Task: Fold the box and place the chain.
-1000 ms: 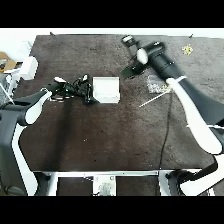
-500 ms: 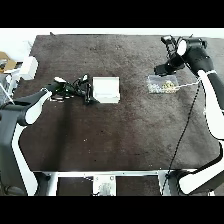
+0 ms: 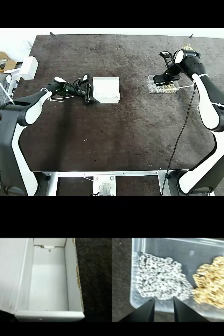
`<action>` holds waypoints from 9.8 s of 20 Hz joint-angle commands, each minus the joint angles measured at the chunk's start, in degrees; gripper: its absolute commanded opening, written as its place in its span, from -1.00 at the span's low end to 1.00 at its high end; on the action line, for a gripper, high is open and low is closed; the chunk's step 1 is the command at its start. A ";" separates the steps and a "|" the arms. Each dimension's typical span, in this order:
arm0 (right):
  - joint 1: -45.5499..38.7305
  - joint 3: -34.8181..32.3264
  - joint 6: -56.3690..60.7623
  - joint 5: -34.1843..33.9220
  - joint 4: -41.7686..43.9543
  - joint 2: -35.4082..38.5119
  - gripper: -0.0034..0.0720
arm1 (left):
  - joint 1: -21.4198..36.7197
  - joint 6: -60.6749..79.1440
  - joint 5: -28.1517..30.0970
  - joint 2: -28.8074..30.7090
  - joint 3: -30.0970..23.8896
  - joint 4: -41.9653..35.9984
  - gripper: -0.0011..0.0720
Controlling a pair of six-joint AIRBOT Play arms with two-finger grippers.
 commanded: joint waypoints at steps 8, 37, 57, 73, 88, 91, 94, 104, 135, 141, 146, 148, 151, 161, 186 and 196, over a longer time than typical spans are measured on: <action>-0.17 -0.02 -1.40 -2.23 6.88 -3.50 -0.52 | 0.00 0.02 0.00 0.04 -0.02 0.00 -0.02; -0.22 0.07 2.49 0.26 0.46 -2.78 -0.36 | 0.00 0.02 0.00 0.02 -0.02 0.00 -0.02; 0.26 0.09 2.91 -2.34 0.39 11.39 -0.90 | 0.00 0.02 0.00 0.02 -0.02 0.00 -0.02; 19.96 0.09 -3.89 -33.38 -2.82 42.73 -0.90 | 0.00 0.02 0.00 0.02 -0.02 0.00 -0.03; 33.51 -8.41 -8.87 -47.56 2.51 36.63 -0.90 | 0.00 0.02 0.00 0.02 -0.02 0.00 -0.02; 33.53 -9.97 -8.83 -55.76 3.96 36.39 -0.90 | 0.00 0.02 0.02 0.02 -0.02 0.00 -0.02; 33.55 -9.97 -8.66 -61.22 5.62 36.22 -0.90 | 0.00 0.02 0.00 0.02 -0.02 0.00 -0.02; 33.75 -9.92 -8.63 -62.23 5.64 34.97 -0.90 | 0.00 0.02 0.00 0.02 -0.02 0.00 -0.02; 17.99 -36.15 13.53 -35.98 4.92 28.04 -0.17 | 0.00 0.02 0.02 0.02 -0.02 0.00 -0.02; 8.33 -41.51 19.85 -45.35 12.09 21.38 0.19 | 0.00 0.02 0.02 0.02 -0.02 0.02 -0.03; 9.03 -41.51 21.22 -51.45 16.92 15.04 0.19 | 0.00 0.02 0.00 0.04 -0.02 0.02 -0.02; 9.03 -41.48 21.88 -52.85 17.20 13.73 0.19 | 0.00 0.02 0.00 0.02 -0.02 0.00 -0.03; 8.90 -41.48 22.62 -54.01 17.16 13.64 0.19 | 0.00 0.02 0.02 0.02 -0.02 0.00 -0.02; 10.03 -41.46 26.43 -59.49 16.87 14.78 -0.90 | 0.00 0.02 0.00 0.02 -0.02 0.02 -0.03; 37.68 -38.97 22.88 -69.18 9.40 30.64 -0.90 | 0.00 0.02 0.00 0.02 -0.02 0.00 -0.02; 32.59 -44.33 25.20 -55.91 5.90 25.75 -0.07 | 0.00 0.02 0.00 0.02 -0.02 0.00 -0.02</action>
